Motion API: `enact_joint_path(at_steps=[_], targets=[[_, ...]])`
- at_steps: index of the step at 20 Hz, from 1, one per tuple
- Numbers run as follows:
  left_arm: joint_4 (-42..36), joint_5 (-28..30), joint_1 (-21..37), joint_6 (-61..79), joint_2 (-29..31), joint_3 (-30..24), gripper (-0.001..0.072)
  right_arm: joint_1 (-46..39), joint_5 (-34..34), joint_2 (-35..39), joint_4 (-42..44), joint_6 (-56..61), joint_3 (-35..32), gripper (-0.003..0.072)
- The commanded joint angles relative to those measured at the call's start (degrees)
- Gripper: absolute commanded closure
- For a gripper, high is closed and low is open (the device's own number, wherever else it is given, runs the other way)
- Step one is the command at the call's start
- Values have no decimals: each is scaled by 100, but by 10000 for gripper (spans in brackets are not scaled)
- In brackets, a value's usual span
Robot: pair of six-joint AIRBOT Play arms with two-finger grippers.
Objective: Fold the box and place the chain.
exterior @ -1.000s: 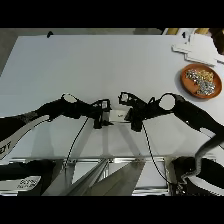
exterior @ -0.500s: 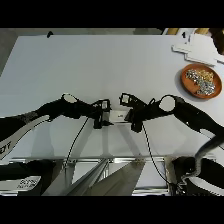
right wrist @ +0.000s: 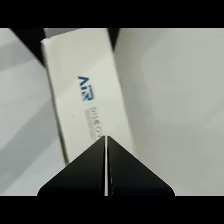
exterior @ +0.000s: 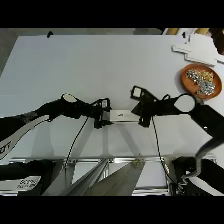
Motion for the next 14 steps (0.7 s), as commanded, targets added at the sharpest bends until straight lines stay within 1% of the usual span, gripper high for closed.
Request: enact_joint_path(at_steps=[1, 2, 3, 5, 7, 8, 9, 10, 12, 14], targets=[[22, -11, -2, 17, 0, 2, 628, -813, 11, 496, -2, 800, 0, 665], [22, -11, -2, 17, 0, 2, 628, -1141, 107, 516, -118, 1436, 0, 665], [22, -11, -2, 17, 0, 0, 628, -1486, 249, 507, -437, 2221, -4, 666], [24, -11, -2, 17, 0, 2, 628, -2000, 302, 507, -1672, 3794, -35, 666], [22, -9, -2, 17, 0, 0, 628, -2319, 328, 507, -3027, 5174, -61, 666], [24, -9, -2, 17, 0, 2, 628, -2455, 431, 507, -3504, 5665, -61, 666], [22, -13, -2, 17, 0, 2, 628, -2566, 575, 507, -3744, 5877, -61, 666], [24, -11, -2, 17, 0, 0, 628, -2677, 737, 507, -3812, 5917, -61, 665], [22, -11, -2, 17, 0, 0, 628, -2844, 1163, 509, -3803, 5930, -61, 665], [24, -11, -2, 17, 0, 0, 628, -2850, 1370, 509, -3801, 5930, -59, 665]])
